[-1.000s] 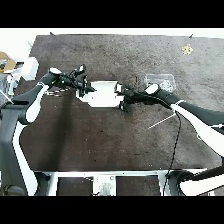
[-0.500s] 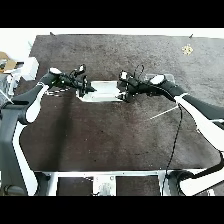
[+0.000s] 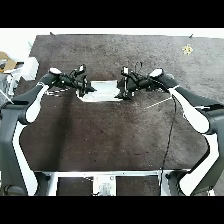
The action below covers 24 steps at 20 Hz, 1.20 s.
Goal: Fold the box and place the chain.
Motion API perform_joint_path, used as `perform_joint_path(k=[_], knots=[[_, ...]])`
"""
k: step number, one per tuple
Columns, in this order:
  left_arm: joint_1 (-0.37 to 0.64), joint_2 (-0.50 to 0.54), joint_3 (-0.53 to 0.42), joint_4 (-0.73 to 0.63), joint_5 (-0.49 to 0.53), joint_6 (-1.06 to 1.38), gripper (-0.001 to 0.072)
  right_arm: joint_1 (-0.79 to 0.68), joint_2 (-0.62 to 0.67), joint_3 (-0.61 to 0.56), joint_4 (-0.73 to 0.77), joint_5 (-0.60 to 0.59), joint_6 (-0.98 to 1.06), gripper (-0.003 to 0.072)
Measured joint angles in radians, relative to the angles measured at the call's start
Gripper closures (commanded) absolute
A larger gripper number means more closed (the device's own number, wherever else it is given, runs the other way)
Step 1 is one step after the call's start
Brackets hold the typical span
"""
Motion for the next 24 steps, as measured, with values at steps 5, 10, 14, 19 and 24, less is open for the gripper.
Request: perform_joint_path(k=[5, 10, 14, 19, 24], knots=[[0.000, 0.000, 0.000, -0.001, 0.000, 0.000, 0.0697, -0.003, -0.099, 0.102, 0.034, 0.090, 0.000, 0.0010], [0.000, 0.000, 0.000, -0.002, 0.000, 0.000, 0.0698, -0.002, -0.167, 0.171, 0.051, 0.138, 0.000, 0.0011], [0.000, 0.000, 0.000, -0.002, 0.000, 0.000, 0.0698, -0.002, -0.195, 0.187, 0.052, 0.153, 0.001, 0.0012], [0.000, 0.000, 0.000, -0.002, 0.000, 0.000, 0.0697, 0.000, -0.213, 0.192, 0.052, 0.159, -0.005, 0.0059], [0.000, 0.000, 0.000, -0.002, 0.000, 0.000, 0.0697, 0.008, -0.232, 0.209, 0.049, 0.162, -0.016, 0.0061]])
